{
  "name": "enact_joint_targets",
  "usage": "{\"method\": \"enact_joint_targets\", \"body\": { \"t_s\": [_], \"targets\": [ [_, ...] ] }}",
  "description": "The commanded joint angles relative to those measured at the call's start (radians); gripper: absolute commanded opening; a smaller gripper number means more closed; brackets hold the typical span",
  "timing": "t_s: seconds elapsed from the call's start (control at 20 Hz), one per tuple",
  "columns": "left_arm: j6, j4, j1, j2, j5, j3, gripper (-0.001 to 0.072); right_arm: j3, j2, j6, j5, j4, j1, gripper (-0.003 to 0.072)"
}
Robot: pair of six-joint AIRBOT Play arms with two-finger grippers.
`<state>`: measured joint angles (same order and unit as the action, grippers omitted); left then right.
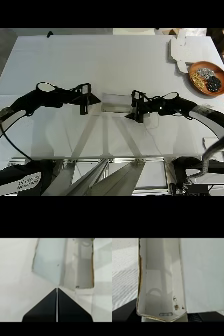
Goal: Fold the box and place the chain.
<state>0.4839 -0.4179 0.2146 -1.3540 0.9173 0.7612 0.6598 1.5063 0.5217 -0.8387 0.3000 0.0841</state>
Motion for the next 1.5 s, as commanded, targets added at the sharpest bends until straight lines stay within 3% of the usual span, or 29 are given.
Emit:
{"method": "enact_joint_targets", "body": {
  "t_s": [0.0,0.1,0.3,0.45,0.6,0.85,1.05,1.45],
  "targets": [
    [-0.281,-0.162,-0.092,0.111,0.0,0.0,0.0013,0.001,-0.001,-0.001,0.0,-0.001,0.001,0.0361],
    [-0.554,-0.29,-0.151,0.171,0.0,0.0,0.001,0.001,-0.001,-0.001,0.0,-0.001,0.001,0.0361],
    [-1.417,-0.584,-0.237,0.197,0.018,0.0,0.0007,0.001,-0.001,-0.001,0.0,-0.001,0.001,0.0361],
    [-1.635,-0.766,-0.223,0.178,0.076,-0.001,0.0005,0.001,-0.001,-0.001,0.0,-0.001,0.001,0.0361],
    [-1.641,-0.678,-0.213,0.124,0.138,-0.001,0.0004,0.001,-0.001,-0.001,0.0,-0.001,0.001,0.0361],
    [-1.661,-0.503,-0.197,0.035,0.106,-0.001,0.0005,0.001,-0.001,-0.001,0.0,-0.001,0.001,0.0361],
    [-1.647,-0.48,-0.161,0.005,0.058,-0.001,0.0004,0.001,-0.001,-0.001,0.0,-0.001,0.001,0.0361],
    [-1.532,-0.346,-0.111,-0.023,0.11,-0.001,0.0004,0.001,-0.001,-0.001,0.0,-0.001,0.001,0.0361]
  ]
}}
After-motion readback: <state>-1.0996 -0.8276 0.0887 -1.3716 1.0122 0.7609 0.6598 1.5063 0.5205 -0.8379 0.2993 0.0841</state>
